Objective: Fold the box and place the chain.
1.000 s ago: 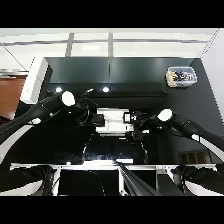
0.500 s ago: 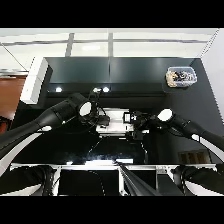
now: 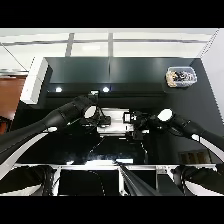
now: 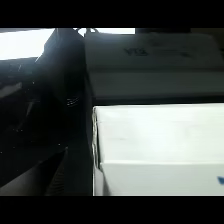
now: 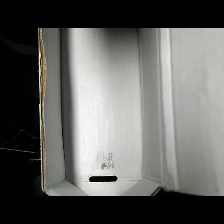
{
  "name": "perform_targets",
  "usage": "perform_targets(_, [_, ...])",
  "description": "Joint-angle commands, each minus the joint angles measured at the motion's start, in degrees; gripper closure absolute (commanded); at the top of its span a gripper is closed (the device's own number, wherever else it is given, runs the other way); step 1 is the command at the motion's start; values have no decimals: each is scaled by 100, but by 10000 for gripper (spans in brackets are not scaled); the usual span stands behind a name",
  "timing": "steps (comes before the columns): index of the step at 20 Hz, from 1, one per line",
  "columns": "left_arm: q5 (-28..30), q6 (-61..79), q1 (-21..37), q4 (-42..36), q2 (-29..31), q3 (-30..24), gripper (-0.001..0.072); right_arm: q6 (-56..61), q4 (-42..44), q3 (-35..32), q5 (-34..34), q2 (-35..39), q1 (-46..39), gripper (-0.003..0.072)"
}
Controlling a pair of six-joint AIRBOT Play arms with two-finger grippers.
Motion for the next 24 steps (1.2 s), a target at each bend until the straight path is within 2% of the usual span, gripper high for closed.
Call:
perform_targets(1, [-2,-142,-22,28,-83,4,272,0,0,2,2,0,2,559])
perform_targets(2, [-2,-144,-31,15,-109,4,272,0,0,2,2,0,2,559])
perform_targets(3, [0,-175,-39,11,-116,4,310,0,-2,2,2,0,2,559])
perform_targets(4, [0,-184,-48,4,-116,4,383,0,-2,2,2,0,2,559])
perform_targets(6, [0,-184,-59,7,-116,7,385,0,0,2,2,0,2,559])
perform_targets(7, [0,-184,-59,7,-116,7,412,0,0,2,2,0,2,559])
perform_targets(8, [0,-181,-59,-4,-116,7,545,0,0,2,2,0,2,559])
perform_targets(10, [0,-179,-63,-22,-116,7,682,0,0,2,2,0,2,559])
perform_targets(14, [-79,-140,-87,2,-114,7,677,2,-2,2,2,0,2,559])
perform_targets(16, [-70,-140,-85,13,-114,48,363,2,-2,2,2,0,2,559])
perform_targets(17, [-68,-138,-85,22,-114,85,338,0,-2,2,2,0,2,559])
perform_targets(24, [-205,-186,-76,26,-195,131,347,2,-2,2,2,0,2,559])
